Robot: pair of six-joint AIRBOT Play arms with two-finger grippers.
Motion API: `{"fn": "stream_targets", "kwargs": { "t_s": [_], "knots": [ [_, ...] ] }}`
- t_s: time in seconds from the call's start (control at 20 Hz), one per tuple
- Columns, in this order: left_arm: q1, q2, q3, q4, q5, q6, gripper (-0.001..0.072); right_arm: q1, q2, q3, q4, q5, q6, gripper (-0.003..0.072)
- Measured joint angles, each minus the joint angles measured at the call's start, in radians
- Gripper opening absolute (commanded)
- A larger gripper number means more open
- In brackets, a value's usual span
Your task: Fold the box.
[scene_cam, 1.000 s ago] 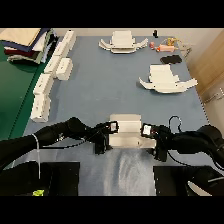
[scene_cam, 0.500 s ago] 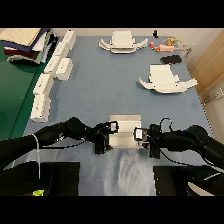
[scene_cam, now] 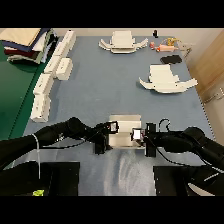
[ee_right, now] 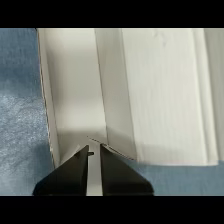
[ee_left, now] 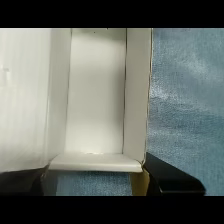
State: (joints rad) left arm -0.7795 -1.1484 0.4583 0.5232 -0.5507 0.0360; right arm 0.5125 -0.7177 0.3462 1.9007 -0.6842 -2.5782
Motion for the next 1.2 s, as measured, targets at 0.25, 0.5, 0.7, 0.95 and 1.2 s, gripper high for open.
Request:
{"fn": "stream_targets", "kwargs": {
  "t_s": [0.25,0.5,0.7,0.95,1.2],
  "knots": [
    [0.0,0.0,0.0,0.001,0.0,0.0,0.0523,0.002,-0.013,0.0,0.042,0.014,-0.003,0.0687],
    [0.0,0.0,0.0,0.001,0.0,0.0,0.0522,0.003,-0.015,0.002,0.062,-0.01,0.011,0.0132],
    [0.0,0.0,0.0,-0.001,0.0,-0.001,0.0523,0.003,0.017,0.032,-0.083,-0.162,0.204,0.0004],
    [0.0,0.0,0.0,-0.001,0.0,-0.001,0.0523,-0.001,0.095,0.118,-0.41,-0.367,0.715,0.0004],
    [0.0,0.0,0.0,-0.001,0.0,0.0,0.0523,-0.036,0.13,0.143,-0.651,-0.532,1.302,0.0004]
  ]
}}
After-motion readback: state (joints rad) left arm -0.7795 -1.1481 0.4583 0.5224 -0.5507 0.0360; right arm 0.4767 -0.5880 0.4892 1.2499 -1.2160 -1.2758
